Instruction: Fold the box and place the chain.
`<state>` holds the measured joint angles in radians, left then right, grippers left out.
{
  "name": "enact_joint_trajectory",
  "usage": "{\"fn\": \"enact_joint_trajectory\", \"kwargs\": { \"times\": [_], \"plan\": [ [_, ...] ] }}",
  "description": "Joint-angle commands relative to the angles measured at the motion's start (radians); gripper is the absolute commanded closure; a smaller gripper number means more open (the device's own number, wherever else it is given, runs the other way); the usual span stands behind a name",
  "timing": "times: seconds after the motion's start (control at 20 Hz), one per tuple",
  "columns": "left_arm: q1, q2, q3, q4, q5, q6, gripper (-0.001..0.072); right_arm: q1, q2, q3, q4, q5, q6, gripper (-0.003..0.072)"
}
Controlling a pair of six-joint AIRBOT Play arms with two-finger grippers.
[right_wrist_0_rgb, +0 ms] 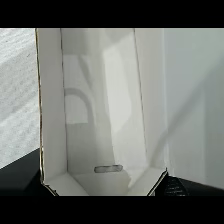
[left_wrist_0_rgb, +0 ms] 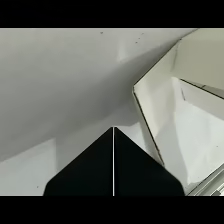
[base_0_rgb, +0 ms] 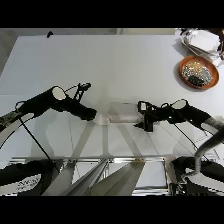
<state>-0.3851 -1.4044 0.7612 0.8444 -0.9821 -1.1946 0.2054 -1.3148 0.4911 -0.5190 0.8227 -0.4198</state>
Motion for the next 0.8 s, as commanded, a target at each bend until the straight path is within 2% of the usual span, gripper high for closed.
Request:
{"fn": "enact_joint_trajectory", "kwargs": {
  "times": [0.0,0.1,0.25,0.75],
  "plan": [
    [-0.023,-0.003,0.0,-0.039,0.022,0.029,0.0679,-0.001,0.001,0.0,0.0,0.0,0.0,0.039],
    [-0.036,-0.003,0.0,-0.079,0.041,0.073,0.0671,-0.001,0.001,0.0,0.0,0.0,0.0,0.039],
    [-0.053,-0.002,0.0,-0.135,0.065,0.141,0.0597,-0.001,0.001,0.0,0.0,0.0,0.0,0.039],
    [-0.053,0.027,0.0,-0.226,0.105,0.201,0.0597,-0.001,0.001,0.0,0.0,0.0,0.0,0.039]
  ]
}}
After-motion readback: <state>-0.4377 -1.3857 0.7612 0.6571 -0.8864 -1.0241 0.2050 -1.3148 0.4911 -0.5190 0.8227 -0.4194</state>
